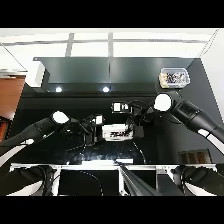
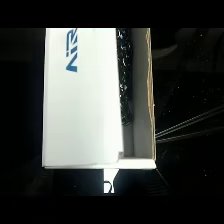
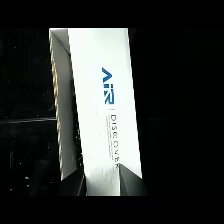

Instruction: Fold the box and place the chain.

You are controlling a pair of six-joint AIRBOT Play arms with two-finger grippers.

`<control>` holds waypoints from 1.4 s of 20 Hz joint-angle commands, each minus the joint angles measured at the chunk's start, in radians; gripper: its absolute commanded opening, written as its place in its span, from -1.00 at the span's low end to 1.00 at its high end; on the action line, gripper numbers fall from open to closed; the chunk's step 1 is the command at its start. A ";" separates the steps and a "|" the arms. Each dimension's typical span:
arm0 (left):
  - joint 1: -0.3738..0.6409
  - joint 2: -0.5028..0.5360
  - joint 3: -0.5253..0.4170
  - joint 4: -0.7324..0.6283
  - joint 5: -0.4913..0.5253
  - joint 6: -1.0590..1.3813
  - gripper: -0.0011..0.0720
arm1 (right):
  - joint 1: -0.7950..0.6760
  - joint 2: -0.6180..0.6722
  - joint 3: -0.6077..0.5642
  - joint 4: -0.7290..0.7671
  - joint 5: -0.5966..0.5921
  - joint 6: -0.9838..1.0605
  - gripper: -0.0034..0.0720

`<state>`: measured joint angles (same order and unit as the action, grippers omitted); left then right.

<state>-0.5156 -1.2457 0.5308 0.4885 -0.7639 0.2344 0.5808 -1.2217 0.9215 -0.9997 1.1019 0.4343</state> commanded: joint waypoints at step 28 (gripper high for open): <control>-0.001 -0.001 0.001 0.000 0.002 0.001 0.03 | 0.001 -0.001 0.000 0.004 0.054 0.049 -0.24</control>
<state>-0.5159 -1.2457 0.5308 0.4889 -0.7631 0.2359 0.5812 -1.2228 0.9211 -0.9955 1.1439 0.4801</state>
